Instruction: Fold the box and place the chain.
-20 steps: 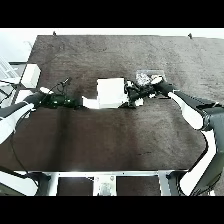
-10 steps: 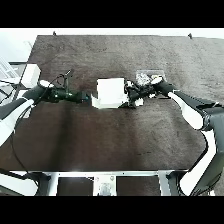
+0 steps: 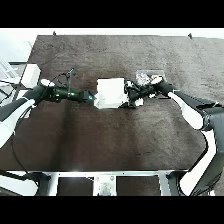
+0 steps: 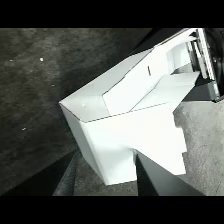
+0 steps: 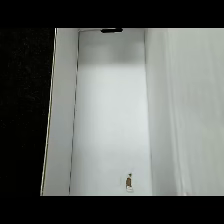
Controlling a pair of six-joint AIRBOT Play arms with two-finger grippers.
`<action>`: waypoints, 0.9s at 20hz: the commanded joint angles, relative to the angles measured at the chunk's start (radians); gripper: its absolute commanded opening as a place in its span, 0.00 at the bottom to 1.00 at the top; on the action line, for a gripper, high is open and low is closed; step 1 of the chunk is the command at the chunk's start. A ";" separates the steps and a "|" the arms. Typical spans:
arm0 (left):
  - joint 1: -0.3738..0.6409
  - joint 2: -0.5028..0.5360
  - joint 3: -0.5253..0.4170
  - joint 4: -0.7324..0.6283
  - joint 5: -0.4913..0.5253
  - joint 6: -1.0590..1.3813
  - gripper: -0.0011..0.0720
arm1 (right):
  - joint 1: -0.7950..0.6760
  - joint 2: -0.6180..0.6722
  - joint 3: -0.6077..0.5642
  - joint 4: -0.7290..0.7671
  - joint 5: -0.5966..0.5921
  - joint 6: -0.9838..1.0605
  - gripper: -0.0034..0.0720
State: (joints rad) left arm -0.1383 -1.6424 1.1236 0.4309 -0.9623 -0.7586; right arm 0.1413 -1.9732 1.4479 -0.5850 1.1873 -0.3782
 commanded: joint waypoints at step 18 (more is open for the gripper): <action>-0.130 0.024 0.079 0.241 0.066 -0.583 0.60 | 0.000 0.000 0.000 0.000 0.000 0.000 0.83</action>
State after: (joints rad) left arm -0.2504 -1.6196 1.1965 0.6373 -0.9108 -1.2606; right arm 0.1413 -1.9732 1.4479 -0.5850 1.1870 -0.3782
